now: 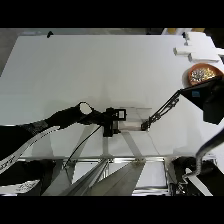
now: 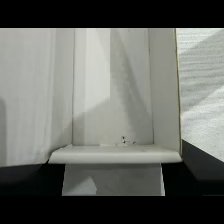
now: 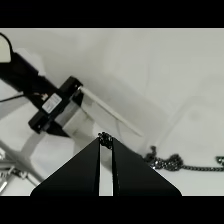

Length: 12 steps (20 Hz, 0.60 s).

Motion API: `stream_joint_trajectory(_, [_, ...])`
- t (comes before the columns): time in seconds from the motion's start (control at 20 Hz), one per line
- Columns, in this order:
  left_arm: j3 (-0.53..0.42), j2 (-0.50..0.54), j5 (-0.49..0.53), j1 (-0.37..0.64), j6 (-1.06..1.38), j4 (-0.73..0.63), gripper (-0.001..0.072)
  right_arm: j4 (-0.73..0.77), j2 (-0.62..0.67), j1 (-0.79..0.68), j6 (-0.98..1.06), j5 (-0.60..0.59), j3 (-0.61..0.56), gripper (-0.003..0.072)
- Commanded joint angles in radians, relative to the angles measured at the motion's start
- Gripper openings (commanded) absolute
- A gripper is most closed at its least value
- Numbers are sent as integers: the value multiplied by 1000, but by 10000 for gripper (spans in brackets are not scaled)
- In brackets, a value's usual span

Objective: Fold the box and place the chain.

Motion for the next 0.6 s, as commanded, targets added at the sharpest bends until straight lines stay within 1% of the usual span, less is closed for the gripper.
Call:
stream_joint_trajectory(0.0, [0, 1, 0, 0, 0, 0, 210, 3, -1, 45, 3, 0, -89, 15])
stream_joint_trajectory(0.1, [0, 1, 0, 0, 0, 0, 210, 19, -1, 98, 2, -55, -193, 15])
stream_joint_trajectory(0.3, [0, 1, 0, 0, 0, 0, 210, 25, -18, 237, -8, -273, -412, 15])
stream_joint_trajectory(0.45, [0, 1, 0, 0, 0, 0, 210, 20, -87, 340, -8, -400, -537, 15])
stream_joint_trajectory(0.55, [0, 1, 0, 0, 0, 0, 210, 10, -158, 392, -8, -513, -597, 15])
